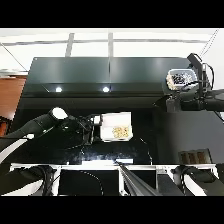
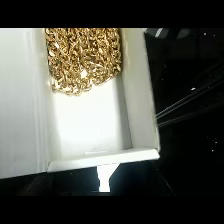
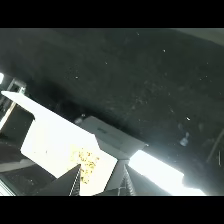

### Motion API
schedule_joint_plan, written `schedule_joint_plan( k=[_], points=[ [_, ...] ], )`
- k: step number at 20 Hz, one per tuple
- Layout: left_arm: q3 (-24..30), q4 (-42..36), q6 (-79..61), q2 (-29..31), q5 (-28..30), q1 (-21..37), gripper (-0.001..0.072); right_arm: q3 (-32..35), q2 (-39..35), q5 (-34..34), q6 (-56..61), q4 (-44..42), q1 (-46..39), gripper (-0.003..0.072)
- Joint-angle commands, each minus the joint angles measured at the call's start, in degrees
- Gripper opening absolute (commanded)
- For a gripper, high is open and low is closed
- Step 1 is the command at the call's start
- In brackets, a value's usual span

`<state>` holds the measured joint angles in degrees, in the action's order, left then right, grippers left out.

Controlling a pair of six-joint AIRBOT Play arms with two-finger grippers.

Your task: Fold the box and place the chain.

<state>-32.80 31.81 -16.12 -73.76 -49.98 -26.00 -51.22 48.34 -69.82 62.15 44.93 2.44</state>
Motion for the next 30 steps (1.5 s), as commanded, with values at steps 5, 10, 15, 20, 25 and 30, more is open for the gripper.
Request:
schedule_joint_plan(
  k=[5, 10, 15, 20, 25, 30],
  points=[
    [-0.3, 0.3, 0.0, 0.0, 0.5, -0.2, 0.0329, 2.0, 2.6, 11.2, 2.1, 0.5, 5.6, 0.0706],
    [-1.3, 0.5, -0.1, 0.0, 0.5, -0.2, 0.0330, -3.4, 15.1, 13.5, -4.4, 1.9, 10.1, 0.0705],
    [-1.4, 0.6, -0.1, 0.0, 0.5, -0.2, 0.0330, -8.5, 26.8, 2.4, -30.2, -0.5, 11.2, 0.0703],
    [-1.4, 0.6, 0.0, 0.0, 0.5, -0.2, 0.0331, -8.3, 27.6, -4.3, -41.8, -1.4, 13.4, 0.0703],
    [-1.4, 0.6, 0.1, 0.0, 0.5, -0.2, 0.0332, -7.5, 27.6, -7.1, -43.7, -1.4, 17.0, 0.0703],
    [-1.4, 0.6, 0.0, 0.0, 0.5, -0.2, 0.0332, -4.6, 27.6, -7.4, -42.5, -1.3, 19.0, 0.0703]
  ],
)
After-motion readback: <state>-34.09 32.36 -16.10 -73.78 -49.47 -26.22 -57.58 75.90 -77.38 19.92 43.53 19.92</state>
